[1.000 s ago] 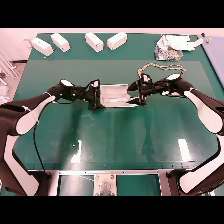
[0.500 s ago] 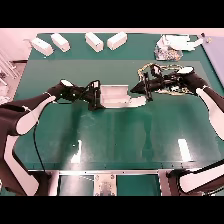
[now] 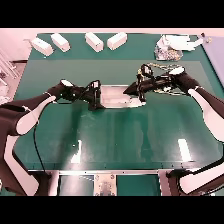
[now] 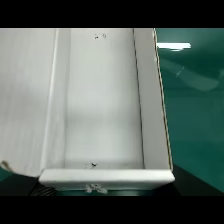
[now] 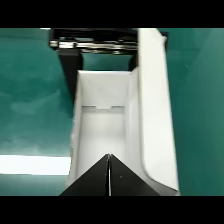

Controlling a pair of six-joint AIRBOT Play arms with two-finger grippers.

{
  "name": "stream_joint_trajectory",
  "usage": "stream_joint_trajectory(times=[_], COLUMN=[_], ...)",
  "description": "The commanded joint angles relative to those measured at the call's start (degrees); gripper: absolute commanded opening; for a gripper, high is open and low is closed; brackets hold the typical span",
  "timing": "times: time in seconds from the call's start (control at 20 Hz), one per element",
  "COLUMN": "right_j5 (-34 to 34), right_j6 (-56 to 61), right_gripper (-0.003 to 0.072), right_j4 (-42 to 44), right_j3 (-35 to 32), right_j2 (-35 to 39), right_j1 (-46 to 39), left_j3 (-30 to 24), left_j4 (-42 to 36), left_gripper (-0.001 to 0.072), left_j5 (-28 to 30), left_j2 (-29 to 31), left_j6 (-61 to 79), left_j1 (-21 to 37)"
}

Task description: Fold the box and place the chain.

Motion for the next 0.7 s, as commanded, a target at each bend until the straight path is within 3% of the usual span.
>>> stream_joint_trajectory(times=[0.0, 0.4, 0.65], right_j5=[-6.1, -7.4, -7.3], right_j6=[-1.6, -1.5, -0.5], right_gripper=[0.0008, 0.0007, 0.0007], right_j4=[1.6, 2.4, -1.2], right_j3=[0.3, 7.8, 8.5], right_j2=[-1.4, -7.2, -10.9], right_j1=[0.5, 0.5, 0.5], left_j3=[0.0, 0.0, 0.0], left_j4=[0.0, 0.0, 0.0], left_gripper=[0.0470, 0.0470, 0.0470], left_j5=[0.0, -0.1, -0.2], left_j2=[0.0, 0.0, 0.0], left_j6=[0.0, 0.0, 0.0], left_j1=[0.0, 0.0, 0.0])
